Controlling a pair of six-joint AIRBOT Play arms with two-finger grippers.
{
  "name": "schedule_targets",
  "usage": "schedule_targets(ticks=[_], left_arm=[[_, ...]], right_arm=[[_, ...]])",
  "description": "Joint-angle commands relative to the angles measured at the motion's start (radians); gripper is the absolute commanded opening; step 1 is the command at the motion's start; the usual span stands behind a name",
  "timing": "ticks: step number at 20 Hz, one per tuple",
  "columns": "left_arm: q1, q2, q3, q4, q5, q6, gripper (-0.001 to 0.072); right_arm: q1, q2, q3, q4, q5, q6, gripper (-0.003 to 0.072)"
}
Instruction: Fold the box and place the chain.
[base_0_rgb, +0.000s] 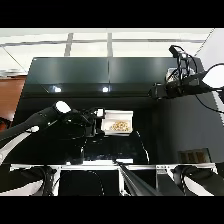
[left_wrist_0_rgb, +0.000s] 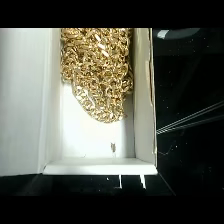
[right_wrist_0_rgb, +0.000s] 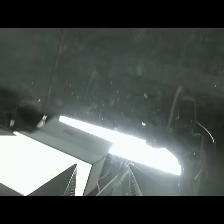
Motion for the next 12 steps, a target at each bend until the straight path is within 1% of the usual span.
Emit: schedule_targets(ticks=[1,2,4,5,6,7,9,12], left_arm=[[-0.008,-0.004,0.002,-0.006,0.022,0.001,0.0365],[-0.008,-0.004,0.002,-0.006,0.022,0.001,0.0365],[-0.008,-0.004,0.002,-0.006,0.022,0.0,0.0365],[-0.008,-0.004,0.002,-0.006,0.022,0.0,0.0365],[-0.008,-0.004,0.002,-0.006,0.022,0.0,0.0365],[-0.008,-0.004,0.002,-0.006,0.021,0.0,0.0365],[-0.008,-0.004,0.002,-0.006,0.021,0.0,0.0365],[-0.008,-0.004,0.002,-0.006,0.025,0.0,0.0365]], right_arm=[[0.001,-0.042,-0.018,0.037,-0.098,-0.004,0.0568],[0.001,-0.077,-0.018,0.077,-0.109,-0.038,0.0658],[0.009,-0.181,-0.018,0.161,-0.098,-0.14,0.0658],[0.022,-0.227,-0.018,0.235,-0.079,-0.222,0.0657],[0.043,-0.262,-0.018,0.303,-0.061,-0.34,0.0652],[0.072,-0.283,-0.018,0.339,-0.049,-0.475,0.0652],[0.119,-0.278,-0.016,0.319,-0.007,-0.705,0.0651],[0.126,-0.253,-0.006,0.301,0.121,-0.954,0.0652]])
